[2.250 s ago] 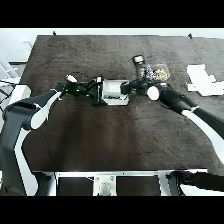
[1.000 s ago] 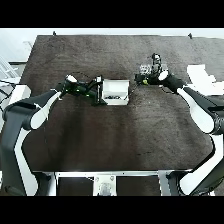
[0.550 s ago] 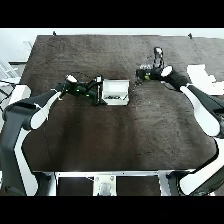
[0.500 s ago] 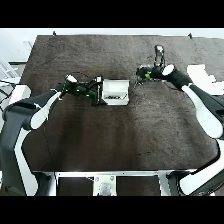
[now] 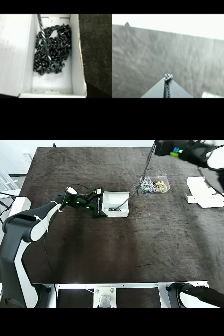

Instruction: Fold the box and place the chain.

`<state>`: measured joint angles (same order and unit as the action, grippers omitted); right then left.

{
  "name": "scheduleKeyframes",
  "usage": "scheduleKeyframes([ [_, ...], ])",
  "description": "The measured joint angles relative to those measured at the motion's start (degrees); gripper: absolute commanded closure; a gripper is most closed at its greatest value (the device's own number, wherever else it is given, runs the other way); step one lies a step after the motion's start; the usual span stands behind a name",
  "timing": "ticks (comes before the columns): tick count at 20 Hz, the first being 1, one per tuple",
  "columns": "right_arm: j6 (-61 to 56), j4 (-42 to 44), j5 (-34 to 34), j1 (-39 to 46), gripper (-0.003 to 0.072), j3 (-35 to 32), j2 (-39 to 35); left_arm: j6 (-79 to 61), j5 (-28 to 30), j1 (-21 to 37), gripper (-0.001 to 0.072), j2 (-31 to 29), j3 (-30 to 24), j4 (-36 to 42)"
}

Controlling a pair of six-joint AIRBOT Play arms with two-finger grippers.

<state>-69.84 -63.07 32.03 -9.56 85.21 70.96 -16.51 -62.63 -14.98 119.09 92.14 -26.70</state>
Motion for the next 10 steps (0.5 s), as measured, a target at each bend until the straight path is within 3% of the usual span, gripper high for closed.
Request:
scheduleKeyframes([
  [4, 0.07, -2.21, 0.17, -4.42, 0.0681, 0.0, -5.51, 0.0, 0.0, 0.0, 0.0344, 0.0, 0.0, 0.0],
  [10, 0.07, -4.22, 0.24, -11.89, 0.0681, -0.02, -7.63, 0.0, -0.02, 0.0, 0.0344, 0.0, 0.0, 0.0],
])
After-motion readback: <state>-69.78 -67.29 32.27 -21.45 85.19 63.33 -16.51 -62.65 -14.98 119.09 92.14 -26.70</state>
